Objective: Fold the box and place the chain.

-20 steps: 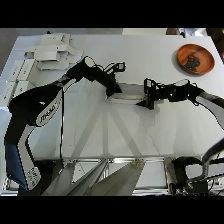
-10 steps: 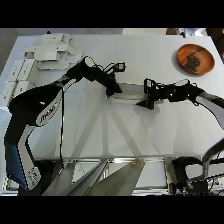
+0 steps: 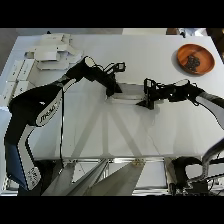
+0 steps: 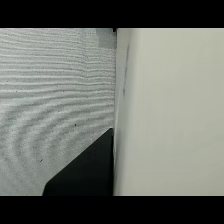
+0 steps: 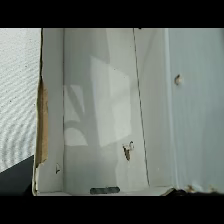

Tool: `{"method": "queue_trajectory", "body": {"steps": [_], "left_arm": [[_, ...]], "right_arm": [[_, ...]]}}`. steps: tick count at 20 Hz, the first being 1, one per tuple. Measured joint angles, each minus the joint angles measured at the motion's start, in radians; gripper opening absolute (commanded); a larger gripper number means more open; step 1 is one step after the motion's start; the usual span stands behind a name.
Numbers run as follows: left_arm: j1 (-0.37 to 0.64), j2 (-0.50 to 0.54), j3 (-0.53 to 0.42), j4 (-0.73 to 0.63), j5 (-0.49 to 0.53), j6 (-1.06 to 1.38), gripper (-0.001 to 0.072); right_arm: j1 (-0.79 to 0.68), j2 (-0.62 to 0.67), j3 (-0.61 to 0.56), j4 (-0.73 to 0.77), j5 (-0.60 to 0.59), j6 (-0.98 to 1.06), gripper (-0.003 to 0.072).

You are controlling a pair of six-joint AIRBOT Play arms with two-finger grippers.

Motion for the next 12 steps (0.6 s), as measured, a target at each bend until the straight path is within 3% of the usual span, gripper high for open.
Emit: {"method": "queue_trajectory", "body": {"steps": [12], "left_arm": [[0.000, 0.000, 0.000, -0.006, -0.003, 0.000, 0.0020]], "right_arm": [[0.000, 0.000, 0.000, 0.000, 0.000, 0.000, 0.0499]]}}
